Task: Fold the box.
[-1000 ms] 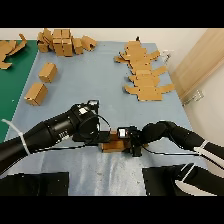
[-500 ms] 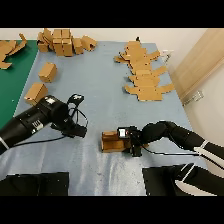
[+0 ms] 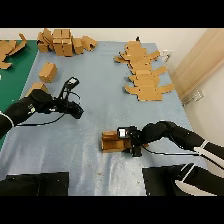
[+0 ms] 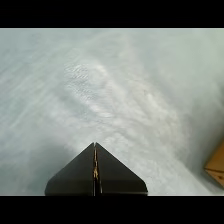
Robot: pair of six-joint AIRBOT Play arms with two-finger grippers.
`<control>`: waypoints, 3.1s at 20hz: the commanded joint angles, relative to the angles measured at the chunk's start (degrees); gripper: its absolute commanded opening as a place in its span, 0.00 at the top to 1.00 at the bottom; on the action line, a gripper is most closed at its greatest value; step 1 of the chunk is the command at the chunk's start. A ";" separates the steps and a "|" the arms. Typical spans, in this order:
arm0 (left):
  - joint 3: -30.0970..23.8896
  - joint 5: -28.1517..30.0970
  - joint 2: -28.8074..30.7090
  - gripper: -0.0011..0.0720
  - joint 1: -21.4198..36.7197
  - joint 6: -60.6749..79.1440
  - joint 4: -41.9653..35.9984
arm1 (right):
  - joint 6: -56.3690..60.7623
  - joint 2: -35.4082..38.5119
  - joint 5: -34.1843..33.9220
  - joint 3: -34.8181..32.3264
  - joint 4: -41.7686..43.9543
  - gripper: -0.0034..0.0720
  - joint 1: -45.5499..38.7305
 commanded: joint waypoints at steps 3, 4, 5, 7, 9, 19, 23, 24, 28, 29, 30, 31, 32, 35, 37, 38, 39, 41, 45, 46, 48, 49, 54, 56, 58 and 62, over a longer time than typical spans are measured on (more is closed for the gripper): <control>-6.08 -9.60 1.55 0.97 -5.42 25.29 -4.15 | 0.00 -0.04 0.44 0.00 -0.17 0.28 0.00; -8.83 -7.41 1.99 0.97 -6.38 28.50 -4.42 | 0.00 -0.04 0.76 0.00 -0.15 0.28 0.00; -11.43 -4.13 2.38 0.97 -7.74 31.23 -4.55 | 0.00 -0.04 0.92 0.00 -0.17 0.28 0.00; -14.19 0.44 3.21 0.97 -10.93 32.79 -3.37 | 0.00 -0.04 0.90 0.00 -0.17 0.28 0.00; -14.49 1.79 4.68 0.97 -14.51 32.37 -2.01 | 0.00 -0.04 1.36 0.00 -0.70 0.28 0.00; -14.45 -0.13 9.33 0.03 -26.27 18.43 1.68 | -0.02 -0.04 1.77 0.00 -0.70 0.28 0.00; -14.45 2.40 9.31 0.03 -27.39 18.45 0.98 | -0.02 -0.04 1.77 0.00 -0.68 0.28 0.00; -14.45 2.43 9.22 0.03 -27.41 18.43 0.98 | -0.02 -0.04 1.77 0.00 -0.70 0.28 0.00; -14.45 2.51 7.26 0.03 -27.41 18.49 -2.71 | -0.02 -0.04 1.81 0.00 -0.68 0.28 0.00; -14.45 2.91 6.82 0.03 -27.41 18.47 -2.89 | 0.00 -0.04 1.84 0.00 -0.68 0.28 0.00; -14.45 3.32 6.69 0.03 -27.41 18.47 -2.89 | 0.00 -0.04 1.81 0.00 -0.68 0.28 0.00; -14.45 3.82 6.71 0.03 -27.41 18.47 -2.91 | 0.00 -0.04 1.81 0.00 -0.68 0.28 0.00; -14.45 3.85 6.71 0.03 -27.41 18.47 -2.91 | -0.02 -0.04 1.81 0.00 -0.68 0.28 0.00; -14.45 3.96 6.71 0.03 -27.41 18.47 -2.91 | -0.02 -0.04 1.81 0.00 -0.68 0.28 0.00; -14.45 4.33 6.71 0.03 -27.43 18.47 -3.39 | 0.00 -0.04 1.81 0.00 -0.68 0.28 0.00; -14.45 4.61 6.71 0.03 -27.43 18.69 -3.96 | -0.02 -0.04 1.81 0.00 -0.68 0.28 0.00; -14.45 5.09 6.69 0.03 -27.61 18.67 -3.93 | -0.02 -0.04 1.81 0.00 -0.68 0.28 0.00; -14.45 6.99 6.69 0.03 -28.59 18.67 -3.78 | -0.02 -0.04 1.81 0.00 -0.68 0.28 0.00; -14.45 8.68 5.22 0.03 -30.27 18.67 -3.69 | -0.02 -0.04 1.79 0.00 -0.70 0.28 0.00; -14.47 8.70 4.87 0.03 -30.25 18.62 -3.67 | -0.02 -0.04 1.79 0.00 -0.68 0.28 0.00; -14.47 8.79 4.74 0.03 -30.25 18.62 -3.67 | 0.00 -0.04 1.79 0.00 -0.68 0.28 0.00; -14.45 8.79 4.74 0.03 -30.25 18.62 -3.67 | -0.02 -0.04 1.79 0.00 -0.68 0.28 0.00; -14.45 8.81 4.26 0.03 -30.25 18.62 -3.74 | -0.02 -0.04 1.81 0.00 -0.70 0.28 0.00; -14.47 8.79 3.85 0.03 -30.25 18.62 -3.69 | -0.02 -0.04 1.86 0.00 -0.70 0.28 0.00; -14.45 8.85 3.48 0.03 -30.25 18.62 -3.72 | 0.00 -0.04 1.86 0.00 -0.70 0.28 0.00; -14.45 9.31 3.43 0.29 -30.25 18.64 -3.74 | -0.02 -0.04 1.95 0.00 -0.70 0.28 0.00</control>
